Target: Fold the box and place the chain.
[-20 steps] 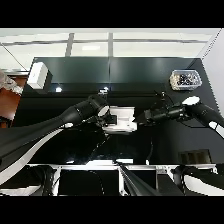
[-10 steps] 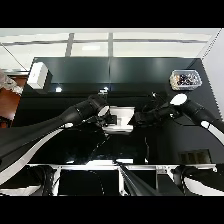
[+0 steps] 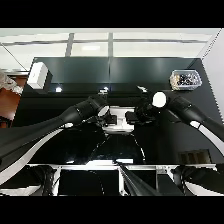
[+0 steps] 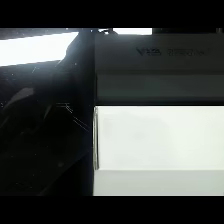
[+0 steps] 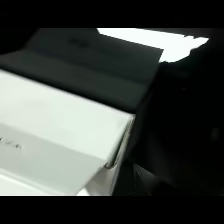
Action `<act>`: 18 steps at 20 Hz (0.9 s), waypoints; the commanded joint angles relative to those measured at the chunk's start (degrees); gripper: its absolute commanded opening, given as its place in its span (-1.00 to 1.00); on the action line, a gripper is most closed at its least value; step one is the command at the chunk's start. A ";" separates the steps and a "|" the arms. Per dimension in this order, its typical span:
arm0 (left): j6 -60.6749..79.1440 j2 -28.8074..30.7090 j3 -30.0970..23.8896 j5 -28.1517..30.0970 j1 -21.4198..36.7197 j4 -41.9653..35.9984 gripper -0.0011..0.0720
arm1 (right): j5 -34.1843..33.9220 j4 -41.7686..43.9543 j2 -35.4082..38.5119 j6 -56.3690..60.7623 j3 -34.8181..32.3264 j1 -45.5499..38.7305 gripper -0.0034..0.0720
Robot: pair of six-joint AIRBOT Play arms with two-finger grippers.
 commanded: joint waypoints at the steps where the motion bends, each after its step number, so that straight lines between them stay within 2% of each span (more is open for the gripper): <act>1: -0.02 -0.02 0.02 0.09 0.00 0.00 -0.89 | 3.04 -11.82 -1.09 10.88 3.34 5.79 0.19; 4: 0.00 -0.02 0.02 0.07 0.00 0.02 -0.89 | 3.78 -16.94 -3.76 17.66 6.10 8.72 0.19; 6: 0.00 -0.02 0.02 0.04 0.00 0.00 -0.89 | 4.09 -17.49 -5.77 21.99 6.36 9.27 0.02; 18: -0.02 -0.02 0.02 0.04 0.00 -0.02 -0.89 | 5.40 -16.04 -9.92 26.29 6.29 9.25 0.02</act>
